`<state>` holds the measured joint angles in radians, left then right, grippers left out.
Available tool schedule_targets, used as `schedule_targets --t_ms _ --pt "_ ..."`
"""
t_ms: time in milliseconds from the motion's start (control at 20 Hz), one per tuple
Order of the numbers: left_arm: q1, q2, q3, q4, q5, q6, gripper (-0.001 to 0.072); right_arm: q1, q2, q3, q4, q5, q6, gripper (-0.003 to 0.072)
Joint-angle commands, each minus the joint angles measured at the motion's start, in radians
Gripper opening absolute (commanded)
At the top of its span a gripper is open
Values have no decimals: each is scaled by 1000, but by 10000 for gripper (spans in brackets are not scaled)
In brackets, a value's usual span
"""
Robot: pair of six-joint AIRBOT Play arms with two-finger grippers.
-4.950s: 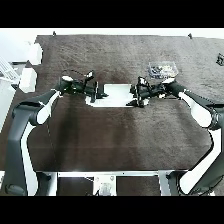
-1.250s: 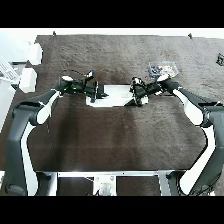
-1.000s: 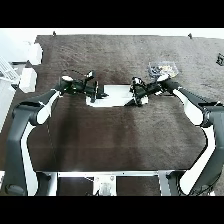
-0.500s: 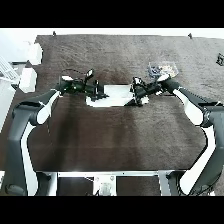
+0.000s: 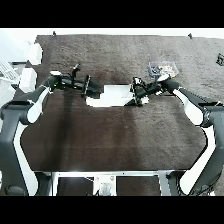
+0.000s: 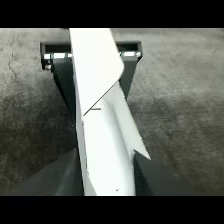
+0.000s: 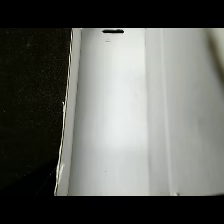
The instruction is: Fold the box and place the chain.
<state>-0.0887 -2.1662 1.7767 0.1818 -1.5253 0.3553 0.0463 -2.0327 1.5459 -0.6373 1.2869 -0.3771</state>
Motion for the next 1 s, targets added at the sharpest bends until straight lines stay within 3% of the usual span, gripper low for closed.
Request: schedule_targets --t_ms 0,100,250,350,500,600,950 --pt "49 55 1 -1 -142 -4 22 0 -1 0 0 0 0 539" --pt "53 101 0 3 -185 -18 19 0 -1 1 0 0 0 540" --pt "28 204 -11 22 -145 -79 16 0 -1 0 0 0 0 539" --pt "-3 310 -86 28 -36 -100 16 0 -1 0 0 0 0 540" --pt "-59 487 -275 28 255 -96 16 0 -1 0 0 0 0 540" --pt "-88 584 -404 28 389 -93 17 0 -1 0 0 0 0 540" --pt "-107 600 -582 46 477 15 22 0 -1 0 0 0 0 540"
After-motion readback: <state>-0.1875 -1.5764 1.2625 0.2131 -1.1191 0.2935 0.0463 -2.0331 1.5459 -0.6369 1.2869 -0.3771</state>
